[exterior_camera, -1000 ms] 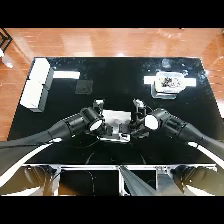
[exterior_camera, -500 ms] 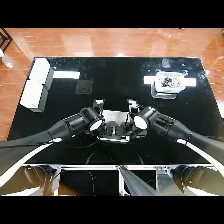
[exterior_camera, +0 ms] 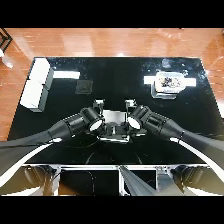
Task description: Fold the box and place the chain.
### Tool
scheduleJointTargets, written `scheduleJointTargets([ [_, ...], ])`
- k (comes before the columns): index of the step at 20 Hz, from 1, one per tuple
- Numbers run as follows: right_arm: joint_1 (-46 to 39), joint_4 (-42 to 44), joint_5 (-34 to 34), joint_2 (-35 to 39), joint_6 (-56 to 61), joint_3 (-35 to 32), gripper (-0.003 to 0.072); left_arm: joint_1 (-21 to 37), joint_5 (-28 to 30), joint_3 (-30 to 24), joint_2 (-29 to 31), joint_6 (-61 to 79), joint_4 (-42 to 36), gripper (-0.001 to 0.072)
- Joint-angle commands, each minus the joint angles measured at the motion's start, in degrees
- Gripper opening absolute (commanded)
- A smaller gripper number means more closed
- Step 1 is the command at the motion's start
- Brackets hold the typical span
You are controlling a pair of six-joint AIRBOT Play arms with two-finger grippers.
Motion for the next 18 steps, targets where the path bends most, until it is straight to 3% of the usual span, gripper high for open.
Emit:
scheduleJointTargets([
  [1, 0.1, -0.8, 1.0, -0.8, 0.5, 0.2, 0.0299, 0.0, 0.0, 0.0, 0.0, -0.1, 0.0, 0.0023],
  [9, 0.0, 0.3, 0.6, -1.9, 0.5, 0.2, 0.0298, 0.0, 0.1, 0.0, 0.0, -0.1, 0.0, 0.0023],
  [11, 0.0, 0.7, 0.0, -1.9, 0.3, 0.2, 0.0122, 0.0, 0.1, 0.0, 0.0, -0.1, 0.0, 0.0023],
  [13, 0.0, 0.9, -0.2, -1.9, 0.3, 0.2, 0.0119, 0.0, 0.1, 0.0, 0.0, -0.1, 0.0, 0.0023],
  [14, 0.0, 0.9, -0.2, -1.9, 0.3, 0.2, 0.0028, 0.0, 0.1, 0.0, 0.0, -0.1, 0.0, 0.0023],
  [18, 0.0, 0.9, -0.3, -1.9, 0.3, 0.5, 0.0026, 0.0, 0.2, 0.0, 0.0, -0.1, 0.0, 0.0023],
])
